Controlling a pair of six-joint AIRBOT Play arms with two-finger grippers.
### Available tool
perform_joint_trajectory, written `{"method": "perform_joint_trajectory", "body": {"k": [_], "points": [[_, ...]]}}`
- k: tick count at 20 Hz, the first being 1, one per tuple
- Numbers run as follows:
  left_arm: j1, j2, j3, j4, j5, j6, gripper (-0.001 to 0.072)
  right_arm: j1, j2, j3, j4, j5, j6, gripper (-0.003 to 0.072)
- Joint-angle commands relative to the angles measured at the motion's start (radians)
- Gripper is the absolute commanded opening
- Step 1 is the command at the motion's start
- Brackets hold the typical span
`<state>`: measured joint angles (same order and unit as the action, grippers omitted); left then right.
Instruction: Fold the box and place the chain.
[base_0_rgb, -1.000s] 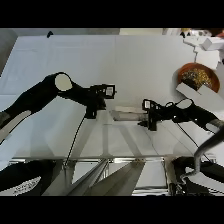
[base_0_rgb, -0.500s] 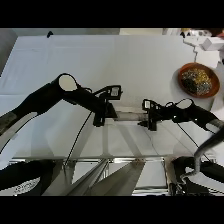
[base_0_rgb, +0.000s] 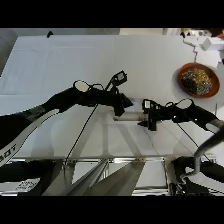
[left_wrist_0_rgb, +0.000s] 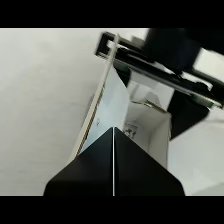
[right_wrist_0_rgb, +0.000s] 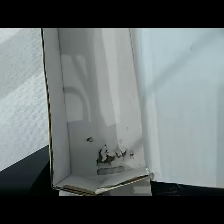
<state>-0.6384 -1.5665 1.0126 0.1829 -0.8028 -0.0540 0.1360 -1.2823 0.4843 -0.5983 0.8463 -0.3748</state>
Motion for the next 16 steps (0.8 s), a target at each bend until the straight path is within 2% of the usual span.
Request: {"method": "perform_joint_trajectory", "body": {"k": [1,4,16], "points": [[-0.001,-0.054,0.0,-0.153,0.121,-0.003,0.0004,0.0,0.0,0.0,0.0,0.0,0.0,0.0335],[-0.001,-0.071,0.0,-0.161,0.149,-0.047,0.0004,0.0,0.0,0.0,0.0,0.0,0.0,0.0335],[-0.001,-0.071,0.0,0.039,0.118,-0.201,0.0003,0.0,0.0,0.0,0.0,0.0,0.0,0.0335]]}}
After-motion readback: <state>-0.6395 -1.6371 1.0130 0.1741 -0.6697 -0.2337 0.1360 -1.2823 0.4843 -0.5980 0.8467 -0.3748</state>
